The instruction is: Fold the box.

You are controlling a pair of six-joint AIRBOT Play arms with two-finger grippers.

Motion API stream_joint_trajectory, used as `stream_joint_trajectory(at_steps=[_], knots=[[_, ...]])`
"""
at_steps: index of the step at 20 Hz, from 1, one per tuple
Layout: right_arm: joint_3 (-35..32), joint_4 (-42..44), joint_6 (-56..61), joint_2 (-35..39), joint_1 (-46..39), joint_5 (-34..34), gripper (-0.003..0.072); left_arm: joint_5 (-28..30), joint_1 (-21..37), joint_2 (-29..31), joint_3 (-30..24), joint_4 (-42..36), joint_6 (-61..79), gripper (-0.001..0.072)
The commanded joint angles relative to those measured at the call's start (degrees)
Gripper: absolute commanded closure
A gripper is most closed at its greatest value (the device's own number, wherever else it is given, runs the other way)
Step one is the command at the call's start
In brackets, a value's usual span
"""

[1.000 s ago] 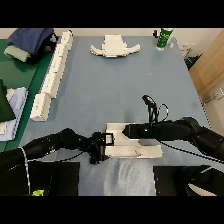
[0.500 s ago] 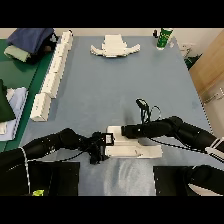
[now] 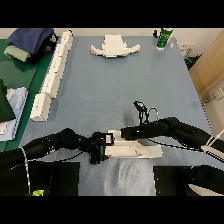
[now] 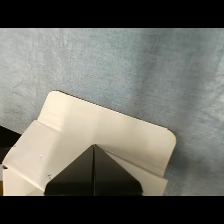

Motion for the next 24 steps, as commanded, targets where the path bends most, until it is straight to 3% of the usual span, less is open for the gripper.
stream_joint_trajectory(at_steps=[1,6,9,13,16,21,22,23,24], knots=[[0.0,0.0,-0.3,-0.1,0.0,-1.4,0.0683,0.0,0.0,0.0,0.0,0.0,0.0,0.0237],[0.4,0.0,-2.0,0.5,-0.1,-1.1,0.0684,0.0,0.0,0.0,0.0,0.0,0.1,0.0237],[4.1,-0.3,-7.4,6.0,-0.2,-3.1,0.0684,0.0,0.0,0.0,0.0,0.0,0.1,0.0238],[6.1,-5.7,-8.9,18.3,-0.2,-13.6,0.0684,0.0,0.0,0.0,0.0,0.0,0.1,0.0237],[4.0,-6.1,-11.3,26.9,0.0,-22.5,0.0684,0.0,0.0,0.0,0.0,0.0,0.0,0.0237],[-2.1,-6.3,-32.0,38.4,-0.1,-35.3,0.0682,0.0,0.0,0.0,0.0,0.0,0.0,0.0238],[-2.8,-8.6,-33.6,39.3,-0.1,-36.8,0.0590,0.0,0.0,0.0,0.0,0.0,0.0,0.0237],[-3.5,-11.0,-35.1,39.4,-0.1,-37.1,0.0346,0.0,0.0,0.0,0.0,0.0,0.1,0.0237],[-4.2,-13.6,-38.1,39.2,-0.1,-37.1,0.0186,0.0,0.0,0.0,0.0,0.0,0.0,0.0237]])
